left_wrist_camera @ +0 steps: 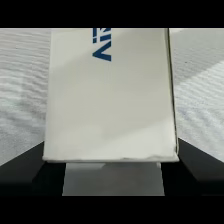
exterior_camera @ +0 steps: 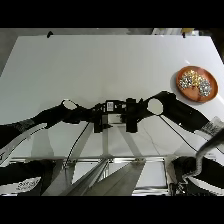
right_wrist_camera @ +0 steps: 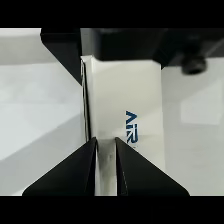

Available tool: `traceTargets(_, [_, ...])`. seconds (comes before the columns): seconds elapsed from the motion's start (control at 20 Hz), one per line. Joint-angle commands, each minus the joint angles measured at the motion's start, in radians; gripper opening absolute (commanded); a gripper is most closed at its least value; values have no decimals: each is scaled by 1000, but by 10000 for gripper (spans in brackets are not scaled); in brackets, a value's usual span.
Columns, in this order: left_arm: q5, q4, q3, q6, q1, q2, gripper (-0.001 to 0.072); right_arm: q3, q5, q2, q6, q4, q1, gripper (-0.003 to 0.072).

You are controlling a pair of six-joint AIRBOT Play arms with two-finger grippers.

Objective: Fold the box and place the chain.

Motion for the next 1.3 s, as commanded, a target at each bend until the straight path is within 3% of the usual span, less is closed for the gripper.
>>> traceTargets(0.0, [4, 0, 0, -1, 0, 0, 149, -11, 11, 1, 1, 41, 0, 206])
traceTargets(0.05, [4, 0, 0, -1, 0, 0, 149, -11, 12, 1, 1, 44, 0, 251])
traceTargets(0.15, [3, 0, 0, -1, 0, 0, 149, -11, 18, 11, 1, 45, 0, 272])
traceTargets(0.4, [4, 0, 0, -1, 0, 0, 149, -11, 19, 65, 3, 69, -8, 273])
traceTargets(0.45, [4, 0, 0, -1, 0, 0, 149, -11, 19, 65, 12, 82, -21, 255])
traceTargets(0.5, [4, 0, 0, -1, 0, 0, 149, -11, 19, 65, 12, 91, -33, 186])
traceTargets(0.55, [4, 0, 0, -1, 0, 0, 149, -11, 19, 65, 12, 92, -47, 59])
traceTargets(0.6, [4, 0, 0, -1, 0, 0, 149, -11, 22, 63, 13, 93, -59, 8])
traceTargets(0.9, [4, 0, 0, -1, 0, 0, 149, -11, 113, -7, 11, 142, -73, 9])
traceTargets(1.25, [3, 0, 0, -1, 0, 0, 149, -11, 113, -20, 10, 143, -72, 9])
